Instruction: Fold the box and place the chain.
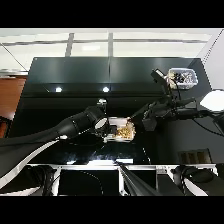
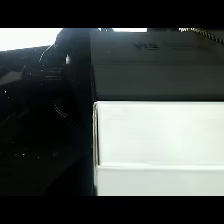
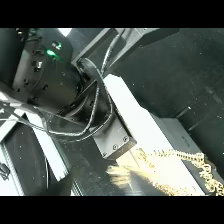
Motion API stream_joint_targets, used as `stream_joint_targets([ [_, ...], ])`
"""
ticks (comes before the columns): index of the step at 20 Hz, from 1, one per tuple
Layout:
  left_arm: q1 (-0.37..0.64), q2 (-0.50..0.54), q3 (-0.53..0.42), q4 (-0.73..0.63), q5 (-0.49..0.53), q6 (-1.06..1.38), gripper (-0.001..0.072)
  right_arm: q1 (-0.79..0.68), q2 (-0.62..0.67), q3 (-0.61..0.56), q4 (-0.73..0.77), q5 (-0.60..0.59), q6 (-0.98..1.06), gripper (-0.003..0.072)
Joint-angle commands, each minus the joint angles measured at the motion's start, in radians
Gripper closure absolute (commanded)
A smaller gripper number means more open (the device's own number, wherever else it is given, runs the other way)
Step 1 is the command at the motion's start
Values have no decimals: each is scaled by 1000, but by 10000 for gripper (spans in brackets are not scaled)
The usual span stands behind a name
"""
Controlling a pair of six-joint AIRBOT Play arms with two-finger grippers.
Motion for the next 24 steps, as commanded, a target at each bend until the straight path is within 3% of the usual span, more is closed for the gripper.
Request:
stream_joint_targets([
  [1, 0, 0, 0, 0, 0, 0, 679, -50, -5, -10, -8, 21, -3, 209],
  [5, 0, 0, 0, 0, -3, 0, 679, -300, -5, -16, -132, 145, -80, 210],
  [7, 0, 0, 0, 0, -4, 0, 679, -348, -5, -73, -183, 93, -144, 209],
  [8, 0, 0, 0, 0, -5, 0, 680, -336, -6, -121, -182, 41, -201, 208],
  [9, 0, 0, 0, 0, -5, 0, 679, -313, -8, -175, -188, -30, -248, 117],
  [10, 0, 0, 0, 0, -4, 0, 679, -283, -8, -229, -187, -111, -285, -19],
  [17, 0, 0, 0, 0, -3, 0, 679, -39, -9, -443, -190, -360, -759, -16],
  [24, 0, 0, 0, 0, -3, 0, 679, 105, -69, -464, -165, -584, -811, -14],
])
